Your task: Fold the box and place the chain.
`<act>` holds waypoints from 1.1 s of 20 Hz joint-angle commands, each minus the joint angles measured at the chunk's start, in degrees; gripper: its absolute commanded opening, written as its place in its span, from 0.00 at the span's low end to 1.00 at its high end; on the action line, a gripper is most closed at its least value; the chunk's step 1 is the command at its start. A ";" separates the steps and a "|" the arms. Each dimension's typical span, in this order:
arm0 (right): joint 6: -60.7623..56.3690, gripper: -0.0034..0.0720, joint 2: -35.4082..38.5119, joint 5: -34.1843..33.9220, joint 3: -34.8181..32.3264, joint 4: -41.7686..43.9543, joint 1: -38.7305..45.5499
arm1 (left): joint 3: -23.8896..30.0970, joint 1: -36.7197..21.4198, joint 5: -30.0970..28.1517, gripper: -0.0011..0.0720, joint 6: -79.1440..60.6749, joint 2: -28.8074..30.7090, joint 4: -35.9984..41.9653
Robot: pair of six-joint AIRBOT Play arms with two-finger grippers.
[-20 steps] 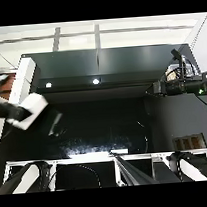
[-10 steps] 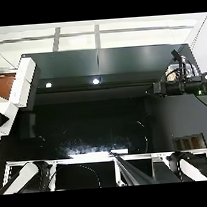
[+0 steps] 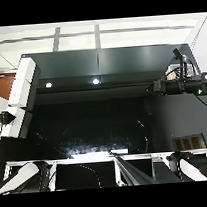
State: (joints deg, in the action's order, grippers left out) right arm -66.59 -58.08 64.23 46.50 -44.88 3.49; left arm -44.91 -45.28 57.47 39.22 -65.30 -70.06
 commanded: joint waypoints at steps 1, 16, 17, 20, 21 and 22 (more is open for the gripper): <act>-0.07 0.09 0.02 -0.20 0.02 0.00 -0.02 | -2.27 0.24 1.05 1.00 0.81 1.51 0.26; -3.08 0.09 0.02 -8.33 0.02 -19.67 0.02 | -1.99 44.09 -6.10 0.05 17.27 11.45 16.20; -3.06 0.09 0.02 -8.33 0.02 -19.69 0.02 | -1.70 44.96 -6.49 0.05 17.84 11.45 15.91; -3.06 0.09 0.02 -8.33 0.02 -19.69 0.02 | -1.70 45.09 -5.60 0.05 17.81 11.43 15.91; -3.06 0.09 0.02 -8.33 0.02 -19.69 0.02 | -1.70 45.11 -5.66 0.05 17.81 11.39 15.93; -3.06 0.09 0.02 -8.33 0.02 -19.69 0.02 | -1.70 45.11 -5.62 0.05 17.84 11.37 15.93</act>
State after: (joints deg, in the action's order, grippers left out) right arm -69.47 -58.08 56.31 46.50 -63.79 3.49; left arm -47.05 -1.78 52.93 55.96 -53.95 -53.60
